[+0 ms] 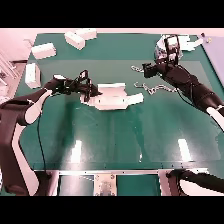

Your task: Fold the box and place the chain.

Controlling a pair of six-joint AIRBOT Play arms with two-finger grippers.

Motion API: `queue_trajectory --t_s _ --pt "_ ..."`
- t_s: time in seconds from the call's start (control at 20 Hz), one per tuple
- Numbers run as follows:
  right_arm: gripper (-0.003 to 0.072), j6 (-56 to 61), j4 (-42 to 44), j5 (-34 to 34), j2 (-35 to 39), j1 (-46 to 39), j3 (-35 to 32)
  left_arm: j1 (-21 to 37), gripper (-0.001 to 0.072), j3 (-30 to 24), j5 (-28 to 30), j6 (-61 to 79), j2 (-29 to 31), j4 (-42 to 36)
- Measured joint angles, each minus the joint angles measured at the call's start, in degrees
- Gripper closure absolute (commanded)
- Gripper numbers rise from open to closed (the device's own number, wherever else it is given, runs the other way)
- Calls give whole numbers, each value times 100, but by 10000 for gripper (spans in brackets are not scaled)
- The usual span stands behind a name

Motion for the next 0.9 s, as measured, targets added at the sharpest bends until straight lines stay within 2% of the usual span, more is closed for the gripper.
queue_trajectory --t_s 0.35,0.45,0.65,0.75,0.9 --pt "45 -28 -155 111 4 22 -85 0 689 0 0 2 -2 -9" --pt "45 490 -879 120 4 59 -107 0 689 0 0 2 -2 -13" --pt "45 3056 -3432 339 4 116 -149 0 689 0 2 2 -2 -17" --pt "45 3906 -4172 409 4 33 -173 0 689 0 0 2 -2 -20" --pt "45 4756 -4852 479 4 -33 -210 0 689 0 0 2 -2 -20"
